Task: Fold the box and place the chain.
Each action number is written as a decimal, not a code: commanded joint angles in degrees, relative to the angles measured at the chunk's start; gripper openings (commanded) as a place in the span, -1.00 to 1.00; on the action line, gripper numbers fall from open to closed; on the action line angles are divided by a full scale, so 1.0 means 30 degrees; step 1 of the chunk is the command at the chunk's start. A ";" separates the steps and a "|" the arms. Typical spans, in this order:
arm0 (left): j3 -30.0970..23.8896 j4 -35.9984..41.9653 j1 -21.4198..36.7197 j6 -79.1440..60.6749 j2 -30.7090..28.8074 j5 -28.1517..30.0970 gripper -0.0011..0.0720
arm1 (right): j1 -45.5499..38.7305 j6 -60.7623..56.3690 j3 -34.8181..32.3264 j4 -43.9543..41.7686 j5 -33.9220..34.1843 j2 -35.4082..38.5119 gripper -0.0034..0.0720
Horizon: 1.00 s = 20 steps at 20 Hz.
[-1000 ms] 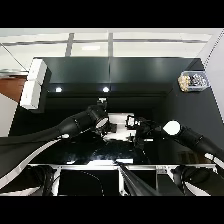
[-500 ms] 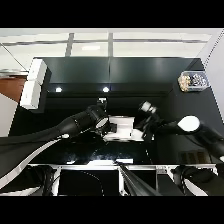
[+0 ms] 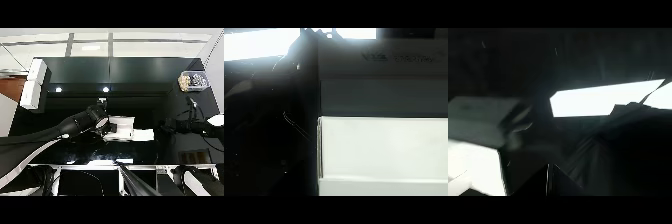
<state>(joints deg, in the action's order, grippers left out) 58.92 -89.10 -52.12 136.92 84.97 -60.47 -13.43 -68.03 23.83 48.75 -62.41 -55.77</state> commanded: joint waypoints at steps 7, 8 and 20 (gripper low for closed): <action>0.0007 0.0000 0.0007 0.0022 -0.0007 -0.0007 -0.90 | 0.5311 0.0029 -0.0211 -0.2339 -0.0816 -0.4000 -0.81; 0.0007 0.0000 0.0007 0.0022 -0.0007 -0.0007 -0.90 | 0.5625 0.0743 -0.0189 -0.3206 -0.0780 -0.4000 -0.81; 0.0007 0.0000 0.0007 0.0022 -0.0007 -0.0036 -0.90 | 0.7417 0.2200 0.2331 -0.5064 -0.2718 -0.3993 0.71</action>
<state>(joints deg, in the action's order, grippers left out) 58.92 -89.08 -52.12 137.03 84.97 -60.58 6.00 -60.20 29.93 34.41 -71.57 -67.72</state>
